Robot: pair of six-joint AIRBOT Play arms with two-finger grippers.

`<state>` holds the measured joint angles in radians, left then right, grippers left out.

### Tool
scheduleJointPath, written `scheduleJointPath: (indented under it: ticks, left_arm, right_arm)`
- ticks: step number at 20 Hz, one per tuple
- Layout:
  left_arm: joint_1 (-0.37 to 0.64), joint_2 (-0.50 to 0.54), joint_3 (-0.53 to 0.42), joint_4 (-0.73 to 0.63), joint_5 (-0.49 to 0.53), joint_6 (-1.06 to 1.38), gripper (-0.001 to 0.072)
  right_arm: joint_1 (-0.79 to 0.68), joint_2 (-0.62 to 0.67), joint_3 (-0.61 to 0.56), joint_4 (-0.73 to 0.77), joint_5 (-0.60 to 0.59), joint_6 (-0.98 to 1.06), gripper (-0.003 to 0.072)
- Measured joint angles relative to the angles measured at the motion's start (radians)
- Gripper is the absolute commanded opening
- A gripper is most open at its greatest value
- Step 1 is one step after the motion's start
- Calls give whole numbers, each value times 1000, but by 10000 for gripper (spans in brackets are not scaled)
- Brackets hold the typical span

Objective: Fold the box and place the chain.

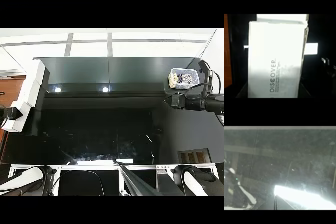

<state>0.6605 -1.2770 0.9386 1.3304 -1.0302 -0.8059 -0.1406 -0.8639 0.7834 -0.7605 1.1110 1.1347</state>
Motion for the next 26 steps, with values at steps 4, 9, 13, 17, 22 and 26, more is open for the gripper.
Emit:
scheduleJointPath:
  ticks: [4,9,13,17,22,26]
  left_arm:
    - [-36,-11,25,-5,18,-49,720]
    - [-89,36,158,-24,-13,-324,205]
    - [-188,163,170,-122,-63,-445,24]
    - [-410,335,-46,-169,83,-399,25]
    - [-614,429,-272,-75,309,-383,27]
    - [-656,446,-317,-50,367,-379,27]
  right_arm:
    - [0,0,0,0,-3,2,18]
    - [20,0,0,0,-35,3,18]
    - [128,-5,0,0,-156,-9,18]
    - [283,-77,0,-137,-365,-54,18]
    - [333,-219,0,-295,-523,-61,18]
    - [339,-253,0,-330,-557,-61,18]
